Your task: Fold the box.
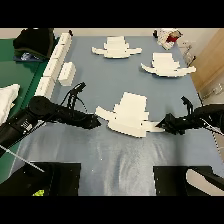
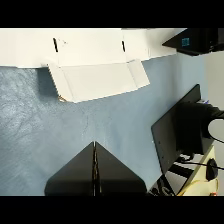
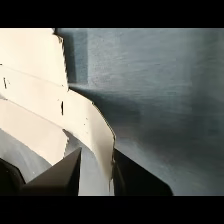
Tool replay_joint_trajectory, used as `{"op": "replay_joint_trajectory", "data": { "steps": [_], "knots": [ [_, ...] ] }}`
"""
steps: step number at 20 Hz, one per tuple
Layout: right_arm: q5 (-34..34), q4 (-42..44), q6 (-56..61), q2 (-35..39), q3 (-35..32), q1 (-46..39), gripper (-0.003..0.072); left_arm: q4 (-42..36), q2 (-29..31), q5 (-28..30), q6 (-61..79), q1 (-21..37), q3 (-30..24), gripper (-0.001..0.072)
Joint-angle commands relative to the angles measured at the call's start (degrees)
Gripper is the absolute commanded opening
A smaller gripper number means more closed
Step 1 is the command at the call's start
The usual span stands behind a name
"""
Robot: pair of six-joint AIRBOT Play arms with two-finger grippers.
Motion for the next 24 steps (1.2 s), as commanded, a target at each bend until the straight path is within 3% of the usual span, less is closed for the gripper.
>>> {"op": "replay_joint_trajectory", "data": {
  "steps": [1,3,6,10,15,16,17,18,19,24],
  "knots": [
    [2.54,0.70,0.22,-2.40,0.57,3.87,0.0288,0.00,0.07,1.57,0.04,0.04,0.02,0.0014],
    [4.07,0.85,0.26,-3.48,1.86,6.21,0.0284,0.00,0.07,1.55,0.02,0.04,0.02,0.0014],
    [3.74,0.79,0.20,-3.54,3.56,7.65,0.0009,-0.07,0.07,1.36,-0.02,0.02,0.02,0.0014],
    [-2.08,0.55,-3.78,-3.28,3.87,10.75,0.0002,0.04,-0.11,1.36,0.00,1.97,0.33,0.0015],
    [-3.15,-1.33,-7.39,5.42,-1.77,14.45,0.0002,-0.04,-0.92,-5.92,1.62,14.14,2.27,0.0017],
    [-2.12,-1.38,-8.72,8.17,-3.82,14.82,0.0002,0.00,-0.94,-7.26,2.38,16.06,2.27,0.0169],
    [-0.11,-1.40,-9.25,10.78,-5.84,15.28,0.0002,0.00,-1.07,-8.46,2.38,17.51,2.27,0.0434],
    [1.88,-1.31,-9.25,12.94,-7.39,15.69,0.0002,0.02,-1.44,-9.29,2.51,18.38,2.27,0.0419],
    [3.17,-1.09,-9.35,14.75,-8.50,16.13,0.0002,0.02,-2.12,-9.53,3.54,18.69,2.27,0.0312],
    [4.50,-0.55,-10.03,18.10,-9.86,20.48,0.0002,-3.87,-10.80,-9.40,10.91,18.62,2.29,0.0295]
  ]
}}
